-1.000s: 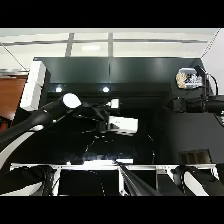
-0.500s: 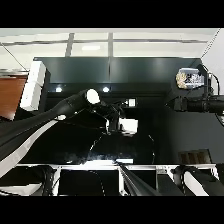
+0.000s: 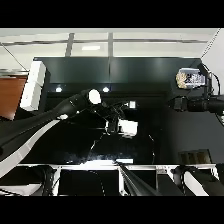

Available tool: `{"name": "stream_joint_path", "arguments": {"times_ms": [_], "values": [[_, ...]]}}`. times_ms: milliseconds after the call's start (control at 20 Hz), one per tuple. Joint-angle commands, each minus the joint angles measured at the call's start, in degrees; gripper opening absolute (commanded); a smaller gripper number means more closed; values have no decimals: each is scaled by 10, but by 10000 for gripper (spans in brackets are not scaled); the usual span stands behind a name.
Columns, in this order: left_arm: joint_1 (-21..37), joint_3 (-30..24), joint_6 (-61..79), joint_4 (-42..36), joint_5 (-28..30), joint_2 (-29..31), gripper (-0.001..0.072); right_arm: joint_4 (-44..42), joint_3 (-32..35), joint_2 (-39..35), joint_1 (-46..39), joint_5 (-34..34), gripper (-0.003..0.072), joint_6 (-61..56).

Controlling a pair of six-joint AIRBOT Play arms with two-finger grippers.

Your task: Fold the box and place the chain.

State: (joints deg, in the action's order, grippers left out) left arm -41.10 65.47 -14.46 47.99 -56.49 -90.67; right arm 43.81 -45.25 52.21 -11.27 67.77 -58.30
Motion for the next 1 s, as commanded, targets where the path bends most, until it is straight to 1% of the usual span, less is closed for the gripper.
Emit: {"name": "stream_joint_path", "arguments": {"times_ms": [0,100,150,200,250,300,400,450,600,700,750,850,950], "values": [[-22,0,13,54,44,-15,720,0,0,0,0,-2,13,0],[-39,0,13,72,71,-29,720,0,0,0,0,-5,13,0],[-45,0,9,84,72,-31,712,0,0,0,0,-4,13,-1],[-47,1,-11,97,69,-29,623,0,0,0,0,-3,13,-3],[-46,1,-57,112,68,-21,447,0,0,0,0,-3,13,-3],[-42,1,-98,130,66,-8,405,0,0,0,0,-3,13,-3],[-20,1,-185,159,44,32,399,0,0,0,0,-1,13,-5],[-1,0,-236,175,23,54,400,0,0,0,0,1,13,-7],[75,-1,-400,248,-76,109,399,0,0,0,0,6,13,-6],[144,-11,-506,322,-156,137,399,0,0,0,0,11,13,-6],[187,-25,-549,354,-189,154,399,0,0,0,0,15,13,-6],[282,-67,-594,386,-222,188,399,0,0,0,0,20,13,-6],[386,-115,-626,383,-220,217,399,0,0,0,0,21,13,-6]]}}
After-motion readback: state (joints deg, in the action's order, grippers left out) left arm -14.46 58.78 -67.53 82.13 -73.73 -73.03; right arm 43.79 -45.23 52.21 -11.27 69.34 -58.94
